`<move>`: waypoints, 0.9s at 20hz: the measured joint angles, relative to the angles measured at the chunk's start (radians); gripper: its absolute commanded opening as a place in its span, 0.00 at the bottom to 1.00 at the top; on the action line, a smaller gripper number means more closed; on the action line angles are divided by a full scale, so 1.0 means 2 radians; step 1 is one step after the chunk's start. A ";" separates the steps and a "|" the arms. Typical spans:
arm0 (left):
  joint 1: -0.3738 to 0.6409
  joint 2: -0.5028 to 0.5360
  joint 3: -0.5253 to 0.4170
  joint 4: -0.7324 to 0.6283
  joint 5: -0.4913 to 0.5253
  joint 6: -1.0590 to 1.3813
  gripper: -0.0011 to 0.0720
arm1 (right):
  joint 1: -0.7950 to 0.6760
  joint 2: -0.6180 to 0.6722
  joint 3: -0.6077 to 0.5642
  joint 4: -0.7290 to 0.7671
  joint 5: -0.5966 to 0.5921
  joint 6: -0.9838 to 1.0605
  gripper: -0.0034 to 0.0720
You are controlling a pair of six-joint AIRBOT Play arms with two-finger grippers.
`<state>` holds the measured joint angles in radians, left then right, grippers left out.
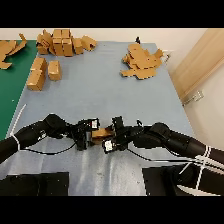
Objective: Fold the box.
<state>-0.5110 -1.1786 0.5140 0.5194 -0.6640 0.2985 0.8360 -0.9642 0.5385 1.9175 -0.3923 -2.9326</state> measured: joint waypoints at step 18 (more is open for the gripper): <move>0.000 0.000 0.000 0.000 0.000 0.000 0.73 | 0.001 0.011 0.000 0.037 -0.036 0.010 0.57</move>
<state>-0.5110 -1.1786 0.5140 0.5198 -0.6643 0.2985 0.8375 -0.9428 0.5385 1.9915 -0.4652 -2.9120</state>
